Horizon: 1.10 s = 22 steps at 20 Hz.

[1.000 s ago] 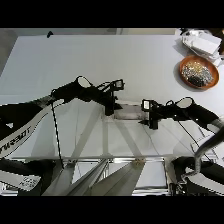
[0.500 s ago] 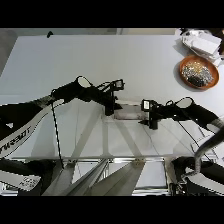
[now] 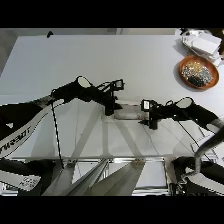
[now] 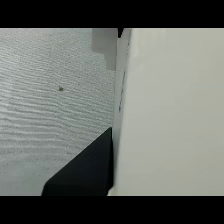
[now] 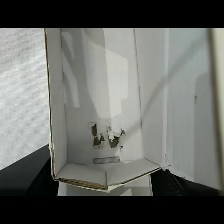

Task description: Fold the box and place the chain.

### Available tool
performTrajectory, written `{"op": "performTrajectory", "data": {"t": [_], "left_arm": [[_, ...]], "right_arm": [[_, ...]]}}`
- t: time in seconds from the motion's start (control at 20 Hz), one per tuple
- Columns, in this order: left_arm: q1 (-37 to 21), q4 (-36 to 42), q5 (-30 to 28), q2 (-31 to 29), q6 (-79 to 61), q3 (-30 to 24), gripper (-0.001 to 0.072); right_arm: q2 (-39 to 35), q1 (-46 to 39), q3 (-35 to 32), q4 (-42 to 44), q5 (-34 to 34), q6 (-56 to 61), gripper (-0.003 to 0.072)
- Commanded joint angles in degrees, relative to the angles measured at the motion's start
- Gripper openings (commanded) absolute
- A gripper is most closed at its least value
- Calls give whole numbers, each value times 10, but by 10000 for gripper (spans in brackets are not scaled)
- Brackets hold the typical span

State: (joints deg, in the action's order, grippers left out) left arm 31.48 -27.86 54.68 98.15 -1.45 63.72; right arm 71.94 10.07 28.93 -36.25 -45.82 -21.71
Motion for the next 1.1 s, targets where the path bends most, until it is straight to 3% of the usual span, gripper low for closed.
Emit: {"op": "performTrajectory", "data": {"t": [0.0,0.4,0.45,0.55,0.6,0.65,0.9,1.05], "left_arm": [[0,0,0,0,0,0,12],[0,0,-1,0,0,0,22],[0,0,-1,0,0,0,92],[-2,-5,0,-3,0,0,434],[-5,-12,-1,-6,0,0,532],[-8,-26,0,-12,0,0,567],[-44,-146,10,-69,65,0,571],[-74,-215,53,-120,130,0,564]], "right_arm": [[0,0,0,0,0,0,280],[0,0,0,0,0,0,280],[0,0,0,0,0,0,280],[0,0,0,0,0,0,280],[0,0,0,0,0,0,280],[0,0,0,0,0,0,280],[0,0,0,0,0,0,280],[0,0,0,0,0,0,280]]}}
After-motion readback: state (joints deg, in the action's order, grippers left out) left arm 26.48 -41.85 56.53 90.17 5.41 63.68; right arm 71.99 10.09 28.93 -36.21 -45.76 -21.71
